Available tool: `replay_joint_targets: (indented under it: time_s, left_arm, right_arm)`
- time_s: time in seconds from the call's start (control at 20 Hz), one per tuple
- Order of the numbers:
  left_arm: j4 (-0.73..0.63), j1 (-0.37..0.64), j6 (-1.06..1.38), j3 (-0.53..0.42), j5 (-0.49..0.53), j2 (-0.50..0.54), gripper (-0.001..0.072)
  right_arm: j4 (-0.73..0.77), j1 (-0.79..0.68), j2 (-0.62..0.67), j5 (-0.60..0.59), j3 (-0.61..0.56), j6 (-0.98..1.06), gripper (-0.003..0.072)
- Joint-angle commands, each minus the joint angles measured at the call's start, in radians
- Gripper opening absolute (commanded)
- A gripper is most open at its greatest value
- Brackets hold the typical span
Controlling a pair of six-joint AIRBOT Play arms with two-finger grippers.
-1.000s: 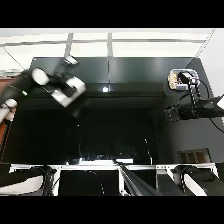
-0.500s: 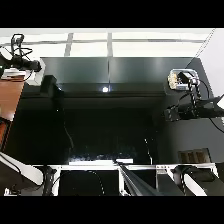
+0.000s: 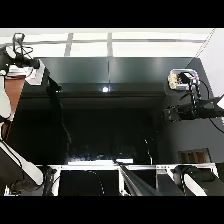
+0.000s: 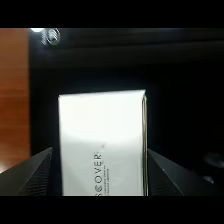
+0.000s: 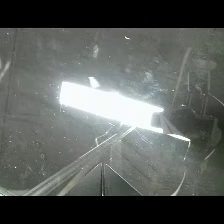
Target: Fold the box and place the chain.
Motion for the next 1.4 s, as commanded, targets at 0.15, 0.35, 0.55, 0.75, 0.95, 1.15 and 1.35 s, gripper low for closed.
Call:
replay_joint_targets:
  time_s: [0.15, 0.35, 0.55, 0.75, 0.95, 1.15, 1.35]
  left_arm:
    - [0.002, -0.050, -0.029, 0.018, -0.165, 0.265, 0.0697]
    - [-0.123, -0.118, -0.139, -0.022, -0.481, 0.431, 0.0030]
    - [-0.189, -0.295, -0.217, -0.375, -0.362, 0.703, 0.0028]
    - [-0.179, -0.526, -0.227, -1.023, 0.130, 1.118, 0.0030]
    - [-0.177, -0.589, -0.227, -1.490, 0.352, 1.379, 0.0030]
    - [-0.177, -0.571, -0.226, -1.617, 0.388, 1.467, 0.0032]
    - [-0.177, -0.571, -0.226, -1.621, 0.391, 1.458, 0.0032]
  right_arm:
    - [0.022, 0.003, 0.001, 0.000, 0.000, 0.006, 0.0016]
    - [0.042, 0.005, 0.014, 0.037, 0.000, -0.025, 0.0016]
    - [-0.010, 0.127, 0.129, -0.285, -0.030, -0.066, 0.0015]
    - [-0.170, 0.190, 0.170, -0.568, -0.140, -0.064, 0.0015]
    - [-0.243, 0.188, 0.164, -0.688, -0.287, -0.058, 0.0016]
    - [-0.259, 0.189, 0.164, -0.610, -0.340, -0.058, 0.0018]
    - [-0.259, 0.189, 0.164, -0.595, -0.340, -0.058, 0.0018]
